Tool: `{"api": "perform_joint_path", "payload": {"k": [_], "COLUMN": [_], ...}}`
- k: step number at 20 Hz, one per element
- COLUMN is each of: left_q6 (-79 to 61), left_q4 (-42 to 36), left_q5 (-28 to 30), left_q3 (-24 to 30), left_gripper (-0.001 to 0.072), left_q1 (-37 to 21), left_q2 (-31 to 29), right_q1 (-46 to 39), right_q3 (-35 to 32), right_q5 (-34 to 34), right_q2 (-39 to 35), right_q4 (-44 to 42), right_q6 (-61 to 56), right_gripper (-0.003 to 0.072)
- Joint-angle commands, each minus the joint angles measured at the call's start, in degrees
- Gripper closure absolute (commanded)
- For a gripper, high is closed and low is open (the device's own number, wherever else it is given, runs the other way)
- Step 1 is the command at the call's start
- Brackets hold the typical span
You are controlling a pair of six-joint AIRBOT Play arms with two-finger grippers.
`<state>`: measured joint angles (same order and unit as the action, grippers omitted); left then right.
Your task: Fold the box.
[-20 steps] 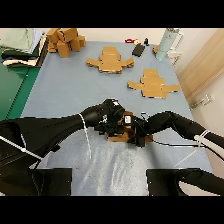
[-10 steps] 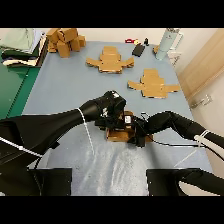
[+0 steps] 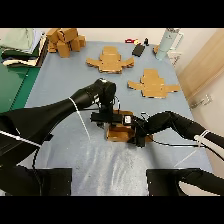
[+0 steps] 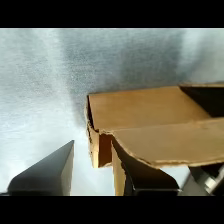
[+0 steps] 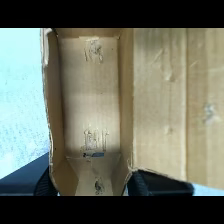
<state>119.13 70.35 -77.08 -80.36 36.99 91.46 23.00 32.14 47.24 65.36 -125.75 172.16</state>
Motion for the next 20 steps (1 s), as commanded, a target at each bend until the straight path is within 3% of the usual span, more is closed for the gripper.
{"api": "perform_joint_path", "payload": {"k": [1, 5, 12, 13, 14, 17, 20], "left_q6": [-7.1, -14.9, -34.0, -38.6, -45.2, -56.0, -62.9], "left_q4": [-8.9, -16.9, -15.5, -14.2, -13.2, -11.9, -12.2], "left_q5": [-0.3, -1.6, -11.2, -11.4, -11.4, -9.6, -5.0], "left_q3": [-0.3, -0.3, -0.3, -0.3, -0.2, 1.0, 8.0], "left_gripper": [0.0348, 0.0348, 0.0352, 0.0473, 0.0693, 0.0695, 0.0696], "left_q1": [-4.2, -9.3, -20.0, -20.9, -21.7, -22.0, -21.4], "left_q2": [0.0, 0.0, 0.0, 0.0, 0.0, 0.0, -2.1], "right_q1": [0.0, 0.0, 0.0, 0.0, 0.0, 0.0, 0.0], "right_q3": [0.0, 0.0, 0.0, 0.0, 0.0, 0.0, 0.0], "right_q5": [0.0, 0.0, 0.0, 0.0, 0.0, 0.0, 0.0], "right_q2": [0.0, 0.0, 0.0, 0.0, 0.0, 0.0, 0.0], "right_q4": [0.0, 0.0, 0.0, 0.0, 0.0, 0.0, 0.0], "right_q6": [0.0, 0.0, 0.0, 0.0, 0.0, 0.0, 0.0], "right_gripper": [0.0183, 0.0183, 0.0183, 0.0184, 0.0184, 0.0184, 0.0184]}}
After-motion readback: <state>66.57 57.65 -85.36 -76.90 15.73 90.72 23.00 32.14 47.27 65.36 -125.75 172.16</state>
